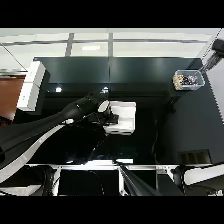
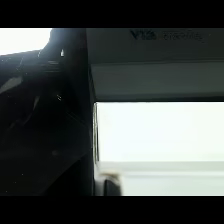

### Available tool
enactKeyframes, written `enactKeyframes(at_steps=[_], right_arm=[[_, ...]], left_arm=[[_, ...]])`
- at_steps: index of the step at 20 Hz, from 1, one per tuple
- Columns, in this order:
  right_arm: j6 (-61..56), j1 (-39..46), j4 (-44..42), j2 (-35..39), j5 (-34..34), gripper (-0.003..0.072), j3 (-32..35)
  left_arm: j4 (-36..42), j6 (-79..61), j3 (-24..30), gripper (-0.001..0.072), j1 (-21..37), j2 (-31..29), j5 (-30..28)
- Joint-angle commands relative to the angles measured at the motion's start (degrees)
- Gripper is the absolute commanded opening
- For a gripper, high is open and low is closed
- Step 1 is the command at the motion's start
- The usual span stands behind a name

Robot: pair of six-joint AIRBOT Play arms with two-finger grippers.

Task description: Fold the box and place the chain.

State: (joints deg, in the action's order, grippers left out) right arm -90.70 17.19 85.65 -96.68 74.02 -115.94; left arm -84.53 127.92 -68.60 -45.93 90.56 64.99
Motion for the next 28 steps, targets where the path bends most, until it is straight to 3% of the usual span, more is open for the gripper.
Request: enactKeyframes(at_steps=[1, 4, 8, 18, 21, 28], right_arm=[[8.3, -0.2, -15.4, 10.4, 0.5, 0.0018, 4.7], [9.6, -0.4, -18.0, 20.2, -2.3, 0.0017, 11.5], [9.6, 0.7, -18.1, 22.9, -4.6, 0.0017, 12.2], [11.7, 0.9, -15.1, 19.4, -10.0, 0.0015, 12.2], [11.5, 1.1, -7.8, 16.5, -12.3, 0.0012, 12.2], [10.8, 3.3, -6.1, 8.4, -12.5, 0.0013, 12.2]], left_arm=[[0.0, 0.0, 0.0, 0.0030, 0.0, 0.0, -0.3], [0.0, 0.0, 0.0, 0.0030, 0.0, 0.0, -0.5], [0.0, 0.0, 0.0, 0.0030, 0.0, 0.0, -0.4], [0.0, 0.0, 0.0, 0.0030, 0.0, 0.0, -0.3], [0.0, 0.0, 0.0, 0.0030, 0.0, 0.0, -0.3], [0.0, 0.0, 0.0, 0.0031, 0.0, 0.0, -0.3]])
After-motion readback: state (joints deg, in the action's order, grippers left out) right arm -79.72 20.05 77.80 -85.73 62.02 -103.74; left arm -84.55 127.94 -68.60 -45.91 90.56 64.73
